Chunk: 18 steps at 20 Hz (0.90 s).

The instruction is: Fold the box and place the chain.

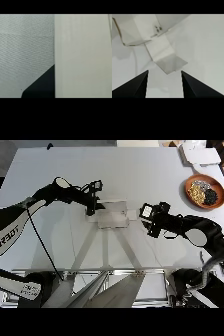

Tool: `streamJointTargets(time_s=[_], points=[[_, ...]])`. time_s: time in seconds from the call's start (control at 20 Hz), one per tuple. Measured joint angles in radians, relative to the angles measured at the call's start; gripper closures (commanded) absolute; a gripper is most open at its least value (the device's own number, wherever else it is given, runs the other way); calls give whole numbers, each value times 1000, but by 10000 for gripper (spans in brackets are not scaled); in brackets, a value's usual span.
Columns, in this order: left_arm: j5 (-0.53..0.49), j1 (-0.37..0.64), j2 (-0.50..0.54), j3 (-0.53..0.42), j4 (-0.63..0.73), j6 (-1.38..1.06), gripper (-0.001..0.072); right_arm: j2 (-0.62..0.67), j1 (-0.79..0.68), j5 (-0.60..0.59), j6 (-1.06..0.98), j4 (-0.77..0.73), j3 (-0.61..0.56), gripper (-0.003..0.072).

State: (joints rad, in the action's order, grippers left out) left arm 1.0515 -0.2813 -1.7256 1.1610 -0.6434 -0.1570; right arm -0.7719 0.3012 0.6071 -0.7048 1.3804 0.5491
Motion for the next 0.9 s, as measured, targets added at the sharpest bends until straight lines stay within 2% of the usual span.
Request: streamJointTargets(time_s=[0.35,0.45,0.65,0.7,0.9], points=[[0,0,0,0,0,0,698,-61,55,-185,-645,320,-24,229],[0,0,0,0,0,0,698,-75,75,-232,-725,362,-29,302],[0,0,0,0,0,0,698,-86,90,-291,-739,389,-31,330],[0,0,0,0,0,0,698,-89,87,-295,-715,384,-32,360],[0,0,0,0,0,0,698,-125,57,-294,-526,291,-13,367]])
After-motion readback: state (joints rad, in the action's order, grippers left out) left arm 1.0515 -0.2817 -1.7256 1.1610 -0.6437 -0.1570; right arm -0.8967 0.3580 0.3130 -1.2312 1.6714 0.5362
